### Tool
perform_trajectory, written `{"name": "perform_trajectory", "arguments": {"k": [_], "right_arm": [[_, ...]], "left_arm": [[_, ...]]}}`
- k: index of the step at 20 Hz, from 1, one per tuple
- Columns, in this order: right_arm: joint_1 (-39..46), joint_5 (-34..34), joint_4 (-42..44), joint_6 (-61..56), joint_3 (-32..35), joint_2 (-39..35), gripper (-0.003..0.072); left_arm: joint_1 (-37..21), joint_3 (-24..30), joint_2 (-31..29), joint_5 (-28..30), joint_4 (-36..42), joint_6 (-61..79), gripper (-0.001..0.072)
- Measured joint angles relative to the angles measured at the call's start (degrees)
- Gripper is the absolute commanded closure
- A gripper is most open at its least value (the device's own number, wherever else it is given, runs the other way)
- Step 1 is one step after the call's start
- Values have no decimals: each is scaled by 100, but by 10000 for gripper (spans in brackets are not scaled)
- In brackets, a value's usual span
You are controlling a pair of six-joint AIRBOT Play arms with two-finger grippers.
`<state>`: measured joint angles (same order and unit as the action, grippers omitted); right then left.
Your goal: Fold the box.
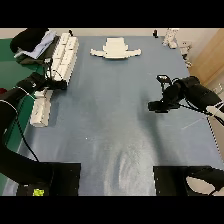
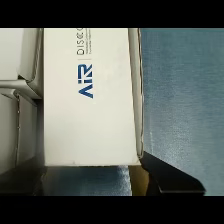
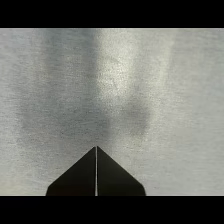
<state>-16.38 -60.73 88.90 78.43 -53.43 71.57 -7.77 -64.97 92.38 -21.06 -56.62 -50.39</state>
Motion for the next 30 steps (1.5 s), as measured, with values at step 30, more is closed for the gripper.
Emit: {"name": "perform_trajectory", "arguments": {"k": [30], "right_arm": [[0, 0, 0, 2, 0, 0, 676]], "left_arm": [[-109, -356, -2391, -3744, -501, -341, 15]]}}
